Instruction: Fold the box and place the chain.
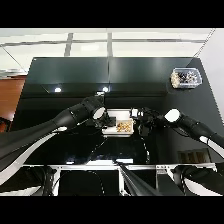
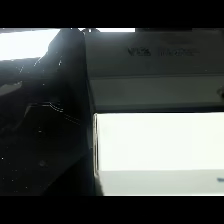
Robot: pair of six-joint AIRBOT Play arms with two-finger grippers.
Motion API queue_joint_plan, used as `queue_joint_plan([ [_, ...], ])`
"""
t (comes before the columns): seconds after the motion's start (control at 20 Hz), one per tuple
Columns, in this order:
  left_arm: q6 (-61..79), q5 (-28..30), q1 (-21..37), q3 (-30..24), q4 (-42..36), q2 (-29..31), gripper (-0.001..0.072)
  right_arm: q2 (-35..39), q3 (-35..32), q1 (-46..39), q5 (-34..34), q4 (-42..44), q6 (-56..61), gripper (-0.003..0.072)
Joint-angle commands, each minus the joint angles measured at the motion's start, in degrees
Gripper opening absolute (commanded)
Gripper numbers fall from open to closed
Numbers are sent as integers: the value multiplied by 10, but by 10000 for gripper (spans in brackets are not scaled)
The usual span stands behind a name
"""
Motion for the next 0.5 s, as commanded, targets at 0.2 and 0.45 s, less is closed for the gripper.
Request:
queue_joint_plan([
  [0.2, 0, 0, 0, 0, 0, 0, 28, 8, 0, -3, 7, -24, 78, 15],
  [0.45, 0, 0, 0, 0, 0, 0, 28, 93, 1, -33, 37, -197, 368, 15],
])
